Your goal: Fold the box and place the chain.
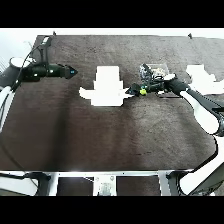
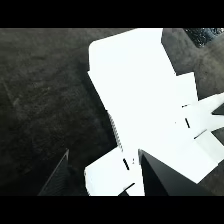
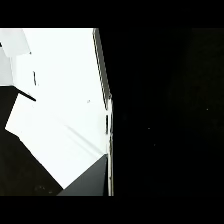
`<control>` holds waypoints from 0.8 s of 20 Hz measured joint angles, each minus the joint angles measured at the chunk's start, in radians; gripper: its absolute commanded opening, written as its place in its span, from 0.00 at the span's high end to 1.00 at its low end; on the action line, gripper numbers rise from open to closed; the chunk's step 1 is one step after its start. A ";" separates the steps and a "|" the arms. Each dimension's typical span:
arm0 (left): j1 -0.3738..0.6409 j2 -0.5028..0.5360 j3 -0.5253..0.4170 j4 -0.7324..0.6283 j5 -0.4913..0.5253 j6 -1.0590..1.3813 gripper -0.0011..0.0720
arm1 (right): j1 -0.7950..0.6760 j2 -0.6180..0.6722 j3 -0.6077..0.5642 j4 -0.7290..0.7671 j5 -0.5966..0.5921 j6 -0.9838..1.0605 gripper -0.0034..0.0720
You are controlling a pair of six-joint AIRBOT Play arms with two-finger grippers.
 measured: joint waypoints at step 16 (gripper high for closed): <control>-0.121 -0.504 0.626 0.207 -0.315 -0.304 0.30 | 0.000 0.000 0.000 -0.039 -0.003 -0.002 0.94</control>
